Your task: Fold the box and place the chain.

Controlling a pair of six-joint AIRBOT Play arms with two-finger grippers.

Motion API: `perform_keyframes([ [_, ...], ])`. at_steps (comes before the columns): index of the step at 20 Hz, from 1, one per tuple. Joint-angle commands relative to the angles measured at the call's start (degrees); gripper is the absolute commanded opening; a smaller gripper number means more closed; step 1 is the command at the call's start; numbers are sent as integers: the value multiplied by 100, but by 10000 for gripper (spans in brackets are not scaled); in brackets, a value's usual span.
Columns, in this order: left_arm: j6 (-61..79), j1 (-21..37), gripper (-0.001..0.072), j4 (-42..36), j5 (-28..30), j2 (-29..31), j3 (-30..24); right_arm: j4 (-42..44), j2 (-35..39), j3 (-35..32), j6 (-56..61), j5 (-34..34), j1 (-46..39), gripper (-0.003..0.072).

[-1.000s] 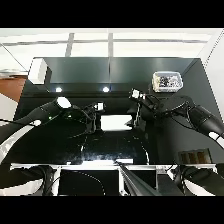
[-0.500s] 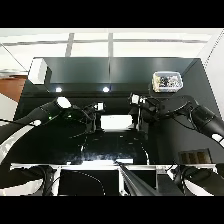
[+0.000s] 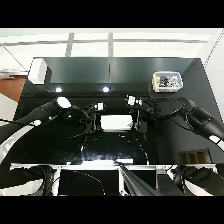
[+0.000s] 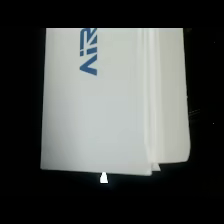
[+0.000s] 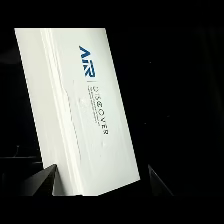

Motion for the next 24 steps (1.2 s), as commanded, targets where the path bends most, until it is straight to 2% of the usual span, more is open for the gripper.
perform_keyframes([
  [1,2,4,441,2,2,-2,-2,-155,-2,4,120,87,94,701],
  [9,2,4,441,2,2,-2,-2,-343,-2,2,468,238,188,698],
  [14,2,4,441,2,0,-2,-2,-348,-2,4,728,619,188,699],
  [24,2,2,441,2,0,-2,-2,-328,-2,33,743,505,201,698],
])
